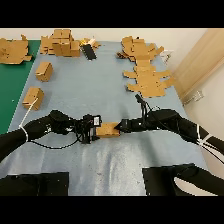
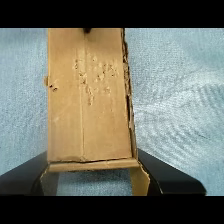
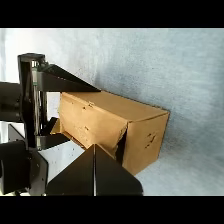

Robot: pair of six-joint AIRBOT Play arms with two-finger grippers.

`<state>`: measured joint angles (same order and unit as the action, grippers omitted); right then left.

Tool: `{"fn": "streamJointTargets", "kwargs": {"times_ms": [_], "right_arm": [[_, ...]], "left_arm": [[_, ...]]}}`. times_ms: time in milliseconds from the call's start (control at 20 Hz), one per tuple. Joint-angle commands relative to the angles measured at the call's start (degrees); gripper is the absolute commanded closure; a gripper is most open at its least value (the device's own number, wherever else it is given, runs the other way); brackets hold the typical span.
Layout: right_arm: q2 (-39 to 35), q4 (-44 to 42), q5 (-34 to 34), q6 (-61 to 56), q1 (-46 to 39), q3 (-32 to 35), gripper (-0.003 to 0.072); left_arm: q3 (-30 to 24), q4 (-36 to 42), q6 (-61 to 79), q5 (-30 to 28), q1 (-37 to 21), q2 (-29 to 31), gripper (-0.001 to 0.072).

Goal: Fold the box.

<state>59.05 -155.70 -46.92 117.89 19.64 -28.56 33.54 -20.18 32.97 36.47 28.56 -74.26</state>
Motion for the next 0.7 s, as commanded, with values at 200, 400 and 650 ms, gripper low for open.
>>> {"fn": "streamJointTargets", "kwargs": {"times_ms": [200,400,650], "right_arm": [[2.54,-2.99,-0.94,4.15,-1.07,-0.52,0.0686],[3.58,-2.91,-0.61,4.15,-1.07,-0.50,0.0687],[3.87,-2.64,-0.52,4.57,-1.07,-0.50,0.0686]], "left_arm": [[0.02,0.00,0.00,-0.02,0.04,0.02,0.0189],[0.02,0.00,0.00,0.00,0.04,0.02,0.0190],[0.02,0.00,0.00,0.00,0.04,0.02,0.0190]]}}
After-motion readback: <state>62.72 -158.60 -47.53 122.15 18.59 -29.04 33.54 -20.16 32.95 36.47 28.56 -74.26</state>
